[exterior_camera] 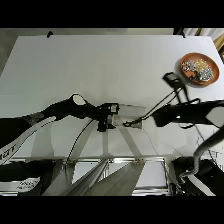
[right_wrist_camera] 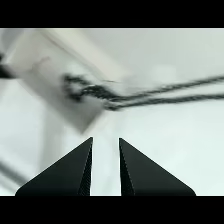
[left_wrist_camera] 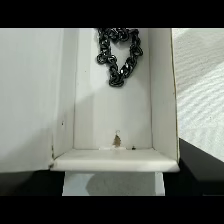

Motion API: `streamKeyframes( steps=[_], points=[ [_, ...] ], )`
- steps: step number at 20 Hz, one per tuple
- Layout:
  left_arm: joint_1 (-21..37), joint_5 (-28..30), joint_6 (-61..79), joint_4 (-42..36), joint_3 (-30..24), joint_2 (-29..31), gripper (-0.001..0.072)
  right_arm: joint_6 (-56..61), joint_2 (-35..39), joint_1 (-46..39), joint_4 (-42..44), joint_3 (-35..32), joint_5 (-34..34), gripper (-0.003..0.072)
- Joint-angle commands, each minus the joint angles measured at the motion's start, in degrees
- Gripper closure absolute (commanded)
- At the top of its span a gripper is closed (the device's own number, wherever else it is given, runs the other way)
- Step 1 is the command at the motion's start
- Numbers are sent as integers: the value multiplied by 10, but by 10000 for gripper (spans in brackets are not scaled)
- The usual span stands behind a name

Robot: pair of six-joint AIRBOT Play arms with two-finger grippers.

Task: Fold the box and place the chain.

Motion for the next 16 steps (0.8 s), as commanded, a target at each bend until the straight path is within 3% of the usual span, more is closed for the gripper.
streamKeyframes(
  steps=[1, 4, 7, 11, 16],
  points=[
    [0, 0, 0, 0, 0, 0, 437, 40, 42, -122, -166, 7, 22, 517],
    [0, 0, 0, 0, 0, 0, 437, 11, -15, -233, -168, 7, -56, 517],
    [0, 0, 0, 0, 0, 0, 437, -3, -134, -297, -159, 16, -132, 517],
    [0, 0, 0, 0, 0, 0, 437, -4, -296, -312, -158, 96, -147, 507],
    [0, 0, 0, 0, 0, 0, 437, -8, -418, -312, -139, 191, -151, 508]
  ],
)
